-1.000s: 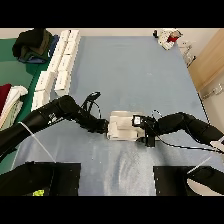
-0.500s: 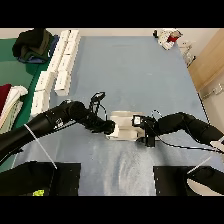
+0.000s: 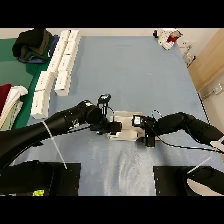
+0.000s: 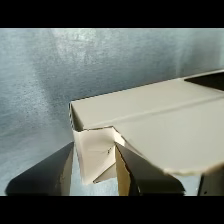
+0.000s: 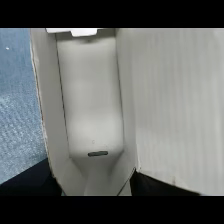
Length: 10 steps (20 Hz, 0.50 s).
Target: Fold the box.
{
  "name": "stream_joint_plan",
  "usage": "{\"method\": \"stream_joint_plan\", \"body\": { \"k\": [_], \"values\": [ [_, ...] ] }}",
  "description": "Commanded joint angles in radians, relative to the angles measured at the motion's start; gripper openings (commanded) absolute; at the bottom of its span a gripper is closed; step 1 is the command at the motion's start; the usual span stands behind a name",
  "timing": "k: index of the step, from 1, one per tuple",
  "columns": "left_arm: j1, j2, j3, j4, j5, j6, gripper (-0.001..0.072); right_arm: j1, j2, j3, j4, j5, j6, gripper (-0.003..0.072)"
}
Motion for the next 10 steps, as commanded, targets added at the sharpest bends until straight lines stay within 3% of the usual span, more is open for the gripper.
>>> {"method": "stream_joint_plan", "body": {
  "k": [1, 7, 10],
  "values": [
    [-0.045, -0.044, 0.05, 0.116, -0.047, -0.173, 0.0406, 0.0, 0.0, 0.001, 0.0, 0.0, 0.0, 0.0509],
    [-0.117, -0.163, 0.196, 0.259, -0.184, -0.301, 0.0406, 0.0, 0.0, 0.001, 0.0, 0.0, 0.0, 0.051],
    [-0.127, -0.201, 0.221, 0.264, -0.201, -0.323, 0.0406, 0.0, 0.0, 0.001, 0.0, 0.0, 0.0, 0.051]
  ]
}}
